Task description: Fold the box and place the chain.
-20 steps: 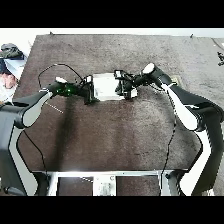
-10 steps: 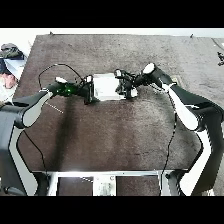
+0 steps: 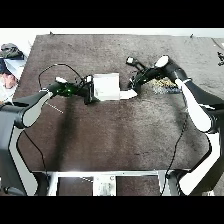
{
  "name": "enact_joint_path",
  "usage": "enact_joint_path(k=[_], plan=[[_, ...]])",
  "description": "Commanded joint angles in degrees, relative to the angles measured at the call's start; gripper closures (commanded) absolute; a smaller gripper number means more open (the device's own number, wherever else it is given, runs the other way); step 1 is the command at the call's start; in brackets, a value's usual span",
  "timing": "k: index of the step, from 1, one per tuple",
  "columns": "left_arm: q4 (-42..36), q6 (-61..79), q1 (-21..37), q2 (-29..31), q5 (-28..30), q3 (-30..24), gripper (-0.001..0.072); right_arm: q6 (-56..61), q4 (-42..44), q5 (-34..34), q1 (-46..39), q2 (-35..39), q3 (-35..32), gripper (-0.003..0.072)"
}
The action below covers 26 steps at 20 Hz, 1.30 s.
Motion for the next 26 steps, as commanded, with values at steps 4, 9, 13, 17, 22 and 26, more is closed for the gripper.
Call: enact_joint_path(k=[4,9,13,17,22,26], plan=[[0.0,0.0,0.0,0.0,0.0,0.0,0.0433,24.8,-0.8,3.9,-7.9,1.0,-0.6,0.0703],[0.0,0.0,0.0,0.0,0.0,0.0,0.0433,29.5,8.5,3.5,-11.6,-0.7,-4.2,0.0703],[0.0,0.0,0.0,0.0,0.0,0.0,0.0433,33.1,9.0,4.7,-9.6,-4.5,-4.3,0.0703],[0.0,0.0,0.0,0.0,0.0,0.0,0.0433,31.8,12.1,6.5,-6.3,-6.2,-4.6,0.0702],[0.0,0.0,0.0,0.0,0.0,0.0,0.0433,30.5,20.3,7.1,-4.5,-4.6,-4.5,0.0606],[0.0,0.0,0.0,0.0,0.0,0.0,0.0433,30.6,19.2,7.0,-2.9,-2.6,-4.5,0.0182]])
